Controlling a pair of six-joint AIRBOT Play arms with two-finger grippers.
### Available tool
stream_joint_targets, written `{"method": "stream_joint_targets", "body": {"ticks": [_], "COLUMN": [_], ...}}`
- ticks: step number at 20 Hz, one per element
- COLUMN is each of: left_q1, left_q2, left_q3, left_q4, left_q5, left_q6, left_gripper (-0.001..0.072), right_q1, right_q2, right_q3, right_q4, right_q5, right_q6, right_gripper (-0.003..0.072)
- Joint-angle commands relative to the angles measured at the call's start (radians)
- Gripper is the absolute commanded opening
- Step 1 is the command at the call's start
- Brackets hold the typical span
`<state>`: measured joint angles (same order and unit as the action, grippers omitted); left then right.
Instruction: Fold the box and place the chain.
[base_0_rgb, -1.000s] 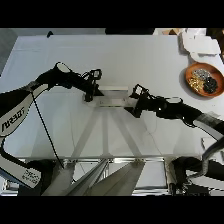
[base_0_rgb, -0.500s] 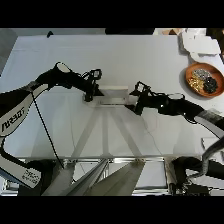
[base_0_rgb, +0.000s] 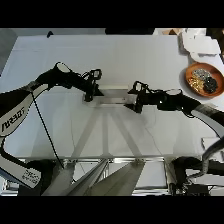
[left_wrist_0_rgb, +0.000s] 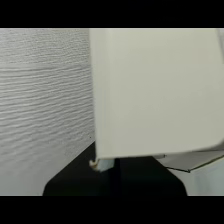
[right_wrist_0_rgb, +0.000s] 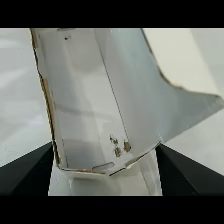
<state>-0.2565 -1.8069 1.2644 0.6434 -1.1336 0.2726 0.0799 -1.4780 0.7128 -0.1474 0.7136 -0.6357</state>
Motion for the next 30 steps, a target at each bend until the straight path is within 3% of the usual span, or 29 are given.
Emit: {"method": "stream_joint_targets", "body": {"ticks": [1, 12, 30], "left_q1": [-0.001, -0.001, -0.001], "left_q2": [0.000, 0.000, 0.000], "left_q3": [0.000, 0.000, 0.000], "left_q4": [0.000, 0.000, 0.000], "left_q5": [0.000, 0.000, 0.000], "left_q6": [0.000, 0.000, 0.000], "left_gripper": [0.0014, 0.0014, 0.0014], "right_q1": [0.000, 0.000, 0.039], "right_q2": [-0.035, -0.090, -0.097], "right_q3": [0.034, 0.037, 0.048], "right_q4": [-0.016, -0.051, -0.021], "right_q5": [0.066, 0.107, 0.056], "right_q6": [-0.020, -0.020, -0.001], "right_gripper": [0.0689, 0.0689, 0.0689]}}
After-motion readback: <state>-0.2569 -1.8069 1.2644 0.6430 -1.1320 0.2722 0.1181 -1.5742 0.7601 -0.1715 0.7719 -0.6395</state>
